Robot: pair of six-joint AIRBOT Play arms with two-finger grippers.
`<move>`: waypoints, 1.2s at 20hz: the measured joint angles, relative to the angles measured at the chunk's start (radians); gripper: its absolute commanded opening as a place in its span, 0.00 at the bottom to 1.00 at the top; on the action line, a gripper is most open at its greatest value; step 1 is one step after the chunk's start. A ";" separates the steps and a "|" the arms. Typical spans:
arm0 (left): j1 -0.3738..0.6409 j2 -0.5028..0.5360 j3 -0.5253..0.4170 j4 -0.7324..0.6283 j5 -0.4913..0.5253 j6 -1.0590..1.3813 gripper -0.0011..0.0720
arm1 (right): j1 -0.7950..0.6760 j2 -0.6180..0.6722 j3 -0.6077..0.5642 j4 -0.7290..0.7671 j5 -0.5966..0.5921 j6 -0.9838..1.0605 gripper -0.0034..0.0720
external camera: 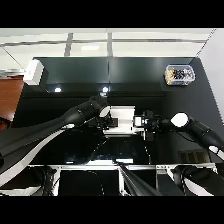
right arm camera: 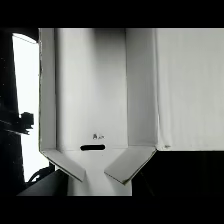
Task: Fold the box and place the chain.
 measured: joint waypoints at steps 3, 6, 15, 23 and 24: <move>0.000 0.000 0.000 -0.003 -0.001 0.001 0.05 | 0.000 0.000 0.000 0.026 0.020 -0.008 0.37; 0.000 0.000 0.000 -0.003 -0.001 0.001 0.05 | 0.001 -0.003 0.000 0.089 0.026 -0.012 0.36; 0.001 0.000 0.000 -0.006 0.006 0.002 0.05 | 0.041 -0.073 0.000 0.293 0.000 -0.018 0.36; 0.001 0.000 0.000 -0.006 0.014 -0.001 0.05 | 0.044 -0.084 0.000 0.321 -0.029 0.016 0.06; 0.001 0.000 0.000 -0.006 0.015 -0.001 0.05 | 0.040 -0.079 0.001 0.311 -0.019 0.056 0.06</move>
